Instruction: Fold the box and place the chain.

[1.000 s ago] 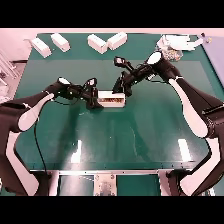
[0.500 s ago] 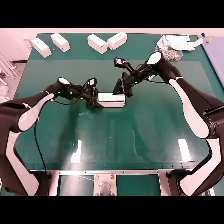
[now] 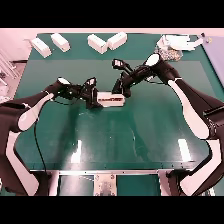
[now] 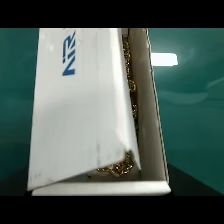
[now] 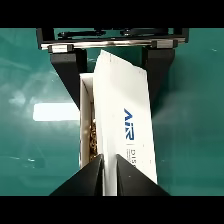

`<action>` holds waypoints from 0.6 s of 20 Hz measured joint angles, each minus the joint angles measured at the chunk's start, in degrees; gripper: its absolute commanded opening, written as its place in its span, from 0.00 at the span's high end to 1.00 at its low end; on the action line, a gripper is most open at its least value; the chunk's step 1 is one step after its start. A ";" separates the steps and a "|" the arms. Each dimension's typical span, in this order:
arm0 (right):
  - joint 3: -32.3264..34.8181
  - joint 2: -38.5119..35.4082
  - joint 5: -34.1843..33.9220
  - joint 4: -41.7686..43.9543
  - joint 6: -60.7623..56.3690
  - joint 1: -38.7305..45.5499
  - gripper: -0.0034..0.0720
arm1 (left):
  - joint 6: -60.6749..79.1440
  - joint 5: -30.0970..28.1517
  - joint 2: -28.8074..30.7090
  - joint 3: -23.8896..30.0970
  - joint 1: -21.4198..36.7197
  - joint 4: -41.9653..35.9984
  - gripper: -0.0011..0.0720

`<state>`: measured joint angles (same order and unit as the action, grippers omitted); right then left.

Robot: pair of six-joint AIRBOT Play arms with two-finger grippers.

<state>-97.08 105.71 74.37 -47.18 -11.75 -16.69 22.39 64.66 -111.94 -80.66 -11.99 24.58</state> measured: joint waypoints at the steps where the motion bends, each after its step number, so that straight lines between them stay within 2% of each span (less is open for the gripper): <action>1: 0.50 -0.28 -0.22 -0.15 0.17 -0.11 0.84 | 0.04 0.07 0.00 0.00 0.00 0.02 0.33; 9: 6.45 -2.47 -3.39 -0.04 1.99 -0.39 0.84 | 0.15 0.33 0.00 0.00 -0.04 0.02 0.33; 10: 7.10 -2.58 -3.72 -0.04 2.19 -0.44 0.82 | 0.15 0.33 0.00 0.00 -0.04 0.02 0.33; 11: 7.69 -2.67 -3.96 0.04 2.45 -0.50 0.74 | 0.17 0.33 0.00 0.00 -0.04 0.02 0.33; 12: 8.28 -2.73 -4.07 0.09 2.54 -0.52 0.71 | 0.17 0.42 0.00 0.00 -0.07 -0.02 0.33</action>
<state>-88.79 102.98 70.30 -47.09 -9.21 -17.21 22.57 65.08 -111.94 -80.66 -12.05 24.56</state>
